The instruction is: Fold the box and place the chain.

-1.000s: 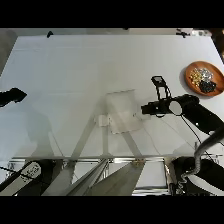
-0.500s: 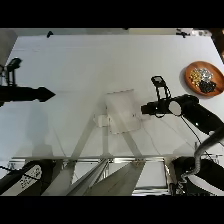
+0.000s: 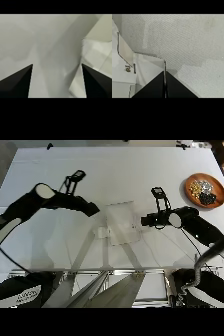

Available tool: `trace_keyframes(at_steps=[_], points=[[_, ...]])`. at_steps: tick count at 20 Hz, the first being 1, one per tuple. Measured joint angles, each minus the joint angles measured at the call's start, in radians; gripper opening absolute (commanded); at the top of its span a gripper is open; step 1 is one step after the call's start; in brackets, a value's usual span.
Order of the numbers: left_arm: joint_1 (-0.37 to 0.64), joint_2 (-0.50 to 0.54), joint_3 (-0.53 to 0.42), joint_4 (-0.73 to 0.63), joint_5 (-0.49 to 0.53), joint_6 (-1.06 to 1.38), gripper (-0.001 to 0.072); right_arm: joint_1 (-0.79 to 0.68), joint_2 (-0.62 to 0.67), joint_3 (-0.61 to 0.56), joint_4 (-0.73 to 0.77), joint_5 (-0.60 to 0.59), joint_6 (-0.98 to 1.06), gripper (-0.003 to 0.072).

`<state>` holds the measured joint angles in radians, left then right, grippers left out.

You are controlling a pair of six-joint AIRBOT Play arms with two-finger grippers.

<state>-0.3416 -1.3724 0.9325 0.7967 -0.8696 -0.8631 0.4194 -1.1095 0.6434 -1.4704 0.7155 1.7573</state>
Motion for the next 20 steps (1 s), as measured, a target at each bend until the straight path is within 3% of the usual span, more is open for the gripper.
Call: trace_keyframes(at_steps=[6, 12, 15, 18, 20], points=[[-0.112, -0.133, 0.065, -0.040, -0.005, 0.073, 0.0695, 0.000, 0.000, 0.000, 0.000, -0.001, -0.005, 0.0009], [-0.136, -0.198, 0.076, -0.090, 0.005, 0.119, 0.0691, 0.000, 0.000, 0.000, 0.000, -0.001, -0.010, 0.0009], [-0.139, -0.224, 0.077, -0.190, 0.008, 0.203, 0.0570, 0.000, 0.000, 0.000, 0.000, -0.001, -0.011, 0.0009], [-0.140, -0.240, 0.077, -0.248, -0.005, 0.266, 0.0372, 0.000, 0.000, 0.000, 0.000, 0.000, -0.011, 0.0009], [-0.140, -0.245, 0.077, -0.246, -0.030, 0.288, 0.0367, 0.000, 0.000, 0.000, 0.000, 0.000, -0.011, 0.0009]])
